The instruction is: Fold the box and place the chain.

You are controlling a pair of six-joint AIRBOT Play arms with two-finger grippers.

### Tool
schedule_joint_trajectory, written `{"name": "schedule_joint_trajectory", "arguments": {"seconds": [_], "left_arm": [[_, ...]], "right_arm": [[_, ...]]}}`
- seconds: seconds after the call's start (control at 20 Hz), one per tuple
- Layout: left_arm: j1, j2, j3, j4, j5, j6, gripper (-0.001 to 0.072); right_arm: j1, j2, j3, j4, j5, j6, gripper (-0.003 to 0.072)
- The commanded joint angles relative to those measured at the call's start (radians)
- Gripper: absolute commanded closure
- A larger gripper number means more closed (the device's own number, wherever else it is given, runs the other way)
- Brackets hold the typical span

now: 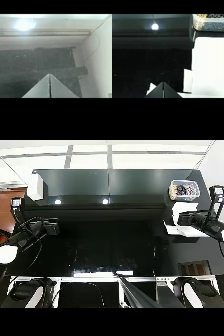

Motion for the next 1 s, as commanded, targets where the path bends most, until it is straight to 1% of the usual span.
{"name": "schedule_joint_trajectory", "arguments": {"seconds": [0.0, 0.6, 0.65, 0.8, 0.9, 0.95], "left_arm": [[0.001, 0.001, 0.0, 0.0, 0.0, 0.0, 0.0682], [0.001, 0.001, 0.0, 0.0, 0.0, 0.0, 0.0682], [0.001, 0.001, 0.0, 0.0, 0.0, 0.0, 0.0683], [0.001, 0.001, 0.0, -0.004, 0.003, -0.001, 0.0682], [0.001, 0.001, 0.0, -0.004, 0.003, 0.0, 0.0682], [0.001, 0.0, 0.0, -0.004, 0.021, 0.0, 0.0682]], "right_arm": [[0.0, 0.001, 0.0, 0.0, 0.0, 0.0, 0.0675], [0.001, 0.001, 0.0, 0.005, -0.008, 0.0, 0.0675], [0.0, 0.001, 0.0, 0.011, -0.032, 0.0, 0.0674], [0.0, 0.001, 0.0, 0.075, -0.207, 0.0, 0.0675], [0.0, 0.001, 0.0, 0.089, -0.259, 0.0, 0.0675], [0.0, 0.0, 0.0, 0.09, -0.281, 0.001, 0.0675]]}}
